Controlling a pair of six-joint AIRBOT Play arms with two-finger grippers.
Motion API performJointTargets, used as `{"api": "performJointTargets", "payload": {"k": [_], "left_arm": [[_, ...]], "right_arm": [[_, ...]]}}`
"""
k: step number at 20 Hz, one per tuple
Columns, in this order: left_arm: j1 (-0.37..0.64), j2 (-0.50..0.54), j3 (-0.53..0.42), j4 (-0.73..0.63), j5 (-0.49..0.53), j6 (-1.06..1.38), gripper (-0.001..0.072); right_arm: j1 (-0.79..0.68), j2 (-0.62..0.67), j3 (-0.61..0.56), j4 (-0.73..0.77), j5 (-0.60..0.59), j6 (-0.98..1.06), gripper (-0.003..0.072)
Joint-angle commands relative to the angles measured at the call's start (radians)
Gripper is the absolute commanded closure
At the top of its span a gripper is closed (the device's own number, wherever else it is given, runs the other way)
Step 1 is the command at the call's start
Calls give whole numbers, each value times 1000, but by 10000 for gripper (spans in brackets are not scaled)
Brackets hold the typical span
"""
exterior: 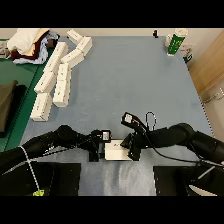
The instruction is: Fold the box.
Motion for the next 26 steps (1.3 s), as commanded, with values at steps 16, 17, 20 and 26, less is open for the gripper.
{"api": "performJointTargets", "payload": {"k": [16, 17, 20, 26], "left_arm": [[0, 0, 1, 0, 0, 0, 118], [0, 0, 1, 0, 0, 0, 118], [0, 0, 1, 0, 0, 0, 119], [0, 0, 1, 0, 0, 0, 118]], "right_arm": [[258, 38, -77, -217, 209, -220, 63], [258, 22, -76, -227, 226, -240, 65], [258, 0, -64, -298, 273, -242, 77], [258, 3, -43, -328, 276, -242, 80]]}}
